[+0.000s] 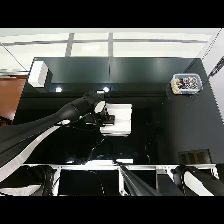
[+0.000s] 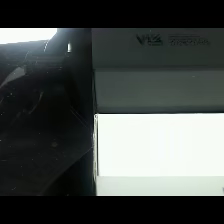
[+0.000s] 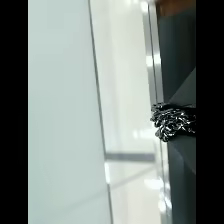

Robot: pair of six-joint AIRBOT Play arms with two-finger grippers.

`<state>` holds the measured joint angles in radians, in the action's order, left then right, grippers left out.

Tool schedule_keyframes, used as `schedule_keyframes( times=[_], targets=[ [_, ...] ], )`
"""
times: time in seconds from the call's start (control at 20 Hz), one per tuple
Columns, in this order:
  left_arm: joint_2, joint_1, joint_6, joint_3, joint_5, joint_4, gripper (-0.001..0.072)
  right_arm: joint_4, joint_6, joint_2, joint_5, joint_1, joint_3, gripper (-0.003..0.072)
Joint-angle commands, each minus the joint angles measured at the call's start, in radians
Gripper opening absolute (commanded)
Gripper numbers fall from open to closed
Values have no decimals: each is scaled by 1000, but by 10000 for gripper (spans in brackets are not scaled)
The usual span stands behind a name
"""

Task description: Fold the box and place the chain.

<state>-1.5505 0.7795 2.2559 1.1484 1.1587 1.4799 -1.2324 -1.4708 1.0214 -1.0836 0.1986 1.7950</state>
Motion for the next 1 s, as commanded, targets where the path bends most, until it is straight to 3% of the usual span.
schedule_keyframes(
  times=[0.0,0.1,0.3,0.55,0.95],
  targets=[
    [0,-1,0,0,-2,0,27,268,134,-35,-253,-7,-4,10],
    [0,-1,0,0,-2,1,27,347,210,-40,-397,-54,-35,10],
    [0,-1,0,0,-2,0,27,346,212,-49,-477,-210,-89,10],
    [0,-1,0,0,-2,0,27,380,214,-43,-438,-349,-140,10],
    [0,-1,0,0,0,0,27,546,214,-32,-406,-388,-140,10]
  ],
)
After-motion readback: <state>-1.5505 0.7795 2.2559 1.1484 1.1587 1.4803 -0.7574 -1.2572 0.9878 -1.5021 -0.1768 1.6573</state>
